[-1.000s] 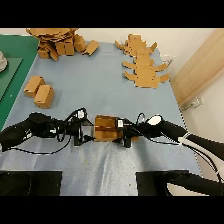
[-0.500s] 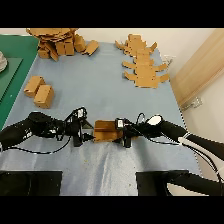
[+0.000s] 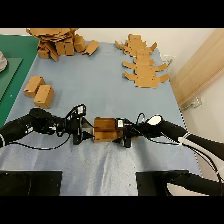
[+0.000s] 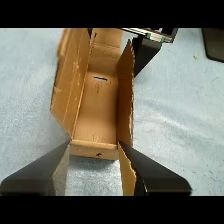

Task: Fold the box.

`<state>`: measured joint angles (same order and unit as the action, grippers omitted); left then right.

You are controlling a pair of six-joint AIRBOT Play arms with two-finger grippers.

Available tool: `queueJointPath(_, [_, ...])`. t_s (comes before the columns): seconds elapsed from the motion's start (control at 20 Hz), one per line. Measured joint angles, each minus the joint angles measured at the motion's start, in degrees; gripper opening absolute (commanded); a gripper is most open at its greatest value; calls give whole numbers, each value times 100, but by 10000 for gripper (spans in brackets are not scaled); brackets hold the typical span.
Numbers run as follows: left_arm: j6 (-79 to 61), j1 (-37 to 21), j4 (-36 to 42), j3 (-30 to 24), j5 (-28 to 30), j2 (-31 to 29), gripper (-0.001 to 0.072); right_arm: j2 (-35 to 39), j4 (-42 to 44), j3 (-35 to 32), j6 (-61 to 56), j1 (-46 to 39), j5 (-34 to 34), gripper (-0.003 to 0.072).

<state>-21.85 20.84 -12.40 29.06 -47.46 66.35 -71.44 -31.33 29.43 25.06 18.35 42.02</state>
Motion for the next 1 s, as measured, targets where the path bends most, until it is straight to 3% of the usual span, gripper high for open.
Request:
queueJointPath(0.7, [2,-7,584,11,33,35,425,0,2,0,7,0,0,461])
queueJointPath(0.75, [4,-7,588,11,31,35,591,0,0,0,7,0,0,460])
queueJointPath(0.8, [28,-7,595,11,20,35,697,0,2,0,7,0,0,461])
queueJointPath(1.0, [221,-7,601,11,-186,35,698,0,0,0,7,0,0,460])
